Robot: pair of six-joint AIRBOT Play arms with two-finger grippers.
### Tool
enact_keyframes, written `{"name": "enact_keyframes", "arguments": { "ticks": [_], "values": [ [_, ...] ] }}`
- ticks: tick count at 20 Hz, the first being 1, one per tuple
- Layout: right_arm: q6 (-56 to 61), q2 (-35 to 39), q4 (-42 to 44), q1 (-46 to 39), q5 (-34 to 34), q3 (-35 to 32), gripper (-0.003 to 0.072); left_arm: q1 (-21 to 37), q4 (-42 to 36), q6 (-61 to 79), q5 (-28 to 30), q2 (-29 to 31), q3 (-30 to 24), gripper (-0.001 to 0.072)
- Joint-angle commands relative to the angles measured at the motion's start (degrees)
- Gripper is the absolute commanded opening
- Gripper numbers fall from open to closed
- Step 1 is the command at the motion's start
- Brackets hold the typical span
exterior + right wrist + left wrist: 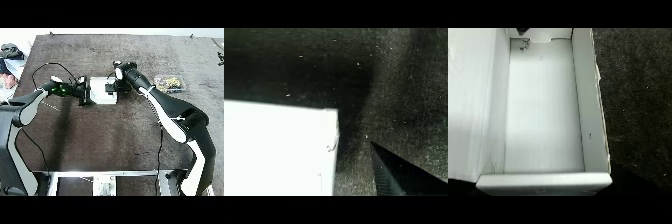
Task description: Fold the box and place the chain.
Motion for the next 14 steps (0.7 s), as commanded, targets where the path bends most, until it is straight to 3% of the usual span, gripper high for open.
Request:
{"name": "enact_keyframes", "arguments": {
  "ticks": [1,2,3,4,5,10,14],
  "values": [
    [-6.0,2.6,-0.5,0.1,0.1,0.0,0.0560,0.0,-0.1,-0.1,0.1,0.0,0.0,0.0461],
    [-8.3,4.0,-0.7,0.1,0.1,0.0,0.0559,0.0,-0.1,-0.1,0.1,0.0,0.0,0.0461],
    [-9.9,5.5,-0.7,0.1,0.0,-0.2,0.0483,0.0,-0.1,-0.1,0.1,0.0,0.0,0.0461],
    [-12.4,7.3,-0.9,0.5,-0.8,-1.2,0.0313,0.0,0.0,-0.1,0.1,0.0,0.0,0.0461],
    [-13.5,9.3,-1.3,0.7,-2.3,-2.8,0.0274,0.0,0.0,-0.1,0.1,0.0,0.0,0.0461],
    [-14.4,24.2,-5.0,-1.1,-18.3,-23.0,0.0273,0.0,0.0,0.0,0.1,0.0,0.0,0.0461],
    [-14.4,34.7,-4.7,-9.8,-30.0,-37.7,0.0272,0.0,-0.1,0.0,0.1,0.0,0.0,0.0461]
  ]
}}
